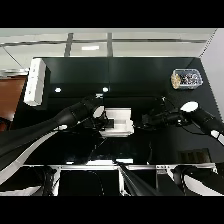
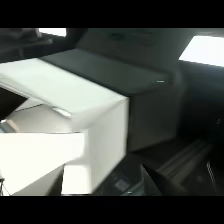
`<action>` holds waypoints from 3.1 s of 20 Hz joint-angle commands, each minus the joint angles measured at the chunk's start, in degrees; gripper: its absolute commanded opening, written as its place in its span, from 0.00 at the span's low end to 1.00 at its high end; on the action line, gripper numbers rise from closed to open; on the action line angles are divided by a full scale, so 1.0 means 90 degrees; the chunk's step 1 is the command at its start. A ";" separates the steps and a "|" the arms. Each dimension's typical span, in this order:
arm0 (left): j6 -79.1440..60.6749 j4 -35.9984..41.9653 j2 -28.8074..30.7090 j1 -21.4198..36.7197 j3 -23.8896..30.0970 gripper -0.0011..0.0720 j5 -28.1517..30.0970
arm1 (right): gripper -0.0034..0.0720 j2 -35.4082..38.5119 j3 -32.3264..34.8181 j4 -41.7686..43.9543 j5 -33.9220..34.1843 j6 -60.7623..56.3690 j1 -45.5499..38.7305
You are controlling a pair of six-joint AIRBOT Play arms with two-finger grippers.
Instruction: Fold the box and place the chain.
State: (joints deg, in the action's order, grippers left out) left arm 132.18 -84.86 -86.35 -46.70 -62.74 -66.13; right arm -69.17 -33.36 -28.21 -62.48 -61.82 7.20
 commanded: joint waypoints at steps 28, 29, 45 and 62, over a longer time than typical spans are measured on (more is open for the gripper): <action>0.0000 0.0000 0.0005 0.0005 -0.0005 0.05 0.0005 | 0.44 -0.1319 -0.2630 -0.5501 0.0034 -0.6215 0.3531; 0.0000 0.0002 0.0005 0.0005 -0.0005 0.05 0.0005 | 0.44 -0.1375 -0.2654 -0.5748 -0.0010 -0.6470 0.3636; 0.0000 0.0002 0.0005 0.0005 -0.0005 0.05 0.0005 | 0.27 -0.1452 -0.2654 -0.5894 0.0090 -0.6926 0.3857; 0.0000 0.0000 0.0005 0.0005 -0.0005 0.05 0.0007 | 0.07 -0.1581 -0.2654 -0.5697 0.0257 -0.7062 0.3857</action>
State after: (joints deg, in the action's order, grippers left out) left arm 132.31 -84.68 -86.32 -46.70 -62.76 -66.19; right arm -83.40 -57.25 -79.94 -60.86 -124.77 41.87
